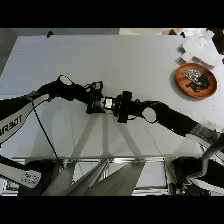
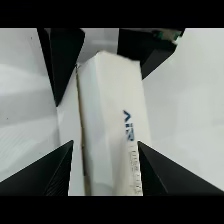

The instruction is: Fold the box and place the chain.

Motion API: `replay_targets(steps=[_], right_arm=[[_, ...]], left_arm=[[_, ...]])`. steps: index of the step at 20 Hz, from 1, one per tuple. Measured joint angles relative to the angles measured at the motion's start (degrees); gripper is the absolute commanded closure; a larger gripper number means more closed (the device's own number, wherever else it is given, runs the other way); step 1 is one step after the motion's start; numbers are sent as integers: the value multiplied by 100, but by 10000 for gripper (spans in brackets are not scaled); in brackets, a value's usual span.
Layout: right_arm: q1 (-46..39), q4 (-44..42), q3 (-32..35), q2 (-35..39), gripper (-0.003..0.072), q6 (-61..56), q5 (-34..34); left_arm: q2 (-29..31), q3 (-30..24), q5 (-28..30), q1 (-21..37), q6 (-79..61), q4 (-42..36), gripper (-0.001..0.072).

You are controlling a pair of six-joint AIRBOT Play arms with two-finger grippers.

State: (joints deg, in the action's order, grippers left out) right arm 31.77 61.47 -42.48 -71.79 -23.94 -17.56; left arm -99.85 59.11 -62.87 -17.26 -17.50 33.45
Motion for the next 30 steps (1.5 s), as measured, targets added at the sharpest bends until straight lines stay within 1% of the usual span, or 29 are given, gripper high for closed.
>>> replay_targets(steps=[4,5,6,7,8,10,11,15,18,19,22,30], right_arm=[[-2,2,-39,170,230,-2,-87],[-7,2,-72,197,259,-2,-144],[-33,-15,-122,214,378,-11,-254],[-83,-48,-179,223,530,-63,-407],[-179,-140,-254,236,641,-201,-549],[-450,-472,-361,245,653,-636,-811],[-616,-752,-398,243,679,-922,-896],[-1145,-1985,-463,48,679,-1971,-1228],[-1307,-2767,-474,-323,679,-2262,-1797],[-1335,-2914,-474,-455,679,-2280,-1987],[-1379,-3248,-485,-726,679,-2323,-2223],[-1397,-3414,-483,-887,675,-2234,-2433]], left_arm=[[0,0,0,0,-2,0,499],[0,0,0,0,-2,0,499],[0,0,2,0,-2,0,499],[0,0,2,0,-2,0,499],[0,0,2,0,-2,0,499],[0,0,2,0,-2,0,499],[0,0,2,0,-2,0,499],[0,0,2,0,-4,0,499],[0,0,2,0,-2,-2,499],[2,0,2,0,-2,-2,499],[0,0,7,0,-11,2,499],[0,0,7,0,-13,9,499]])
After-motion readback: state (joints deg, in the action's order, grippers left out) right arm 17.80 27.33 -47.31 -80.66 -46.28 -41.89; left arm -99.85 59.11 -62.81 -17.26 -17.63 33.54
